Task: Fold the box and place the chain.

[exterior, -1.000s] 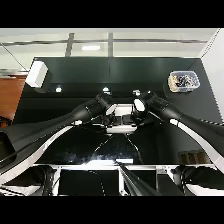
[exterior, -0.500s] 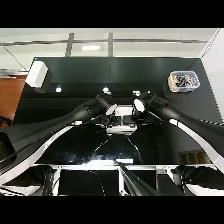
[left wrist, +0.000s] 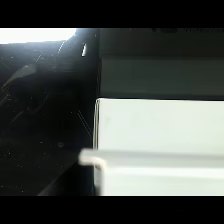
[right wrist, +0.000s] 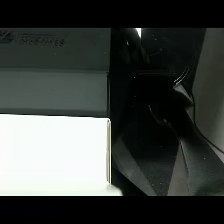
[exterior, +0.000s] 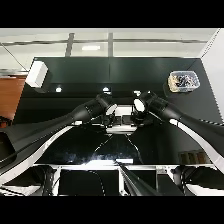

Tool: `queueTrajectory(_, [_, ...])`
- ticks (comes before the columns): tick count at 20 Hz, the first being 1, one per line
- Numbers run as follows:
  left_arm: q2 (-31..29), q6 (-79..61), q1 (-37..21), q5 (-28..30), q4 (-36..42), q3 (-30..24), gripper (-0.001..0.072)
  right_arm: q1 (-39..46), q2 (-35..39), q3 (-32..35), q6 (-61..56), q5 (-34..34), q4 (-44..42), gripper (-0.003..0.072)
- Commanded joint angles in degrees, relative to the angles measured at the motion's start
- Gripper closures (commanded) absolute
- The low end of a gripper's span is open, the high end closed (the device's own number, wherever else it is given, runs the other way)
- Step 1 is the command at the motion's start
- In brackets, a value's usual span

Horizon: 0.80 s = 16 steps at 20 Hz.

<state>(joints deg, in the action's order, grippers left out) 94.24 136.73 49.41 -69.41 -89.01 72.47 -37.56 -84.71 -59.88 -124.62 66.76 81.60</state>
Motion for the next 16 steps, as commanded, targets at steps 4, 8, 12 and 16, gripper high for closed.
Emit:
queueTrajectory(4, [0.02,-0.17,0.02,0.17,-0.07,-0.02,0.0681,-0.07,0.04,-0.07,-0.7,-1.18,0.13,0.0675])
queueTrajectory(8, [0.04,-0.17,0.02,0.17,-0.07,-0.02,0.0681,0.33,1.66,-0.11,0.11,-0.98,0.26,0.0402])
queueTrajectory(12, [0.04,-0.2,0.0,0.17,-0.07,-0.02,0.0681,1.73,7.76,-0.13,5.11,0.5,-0.26,0.0401])
queueTrajectory(16, [0.04,-0.2,0.02,0.15,-0.09,-0.02,0.0682,4.28,19.23,-0.13,11.87,3.96,0.66,0.0401])
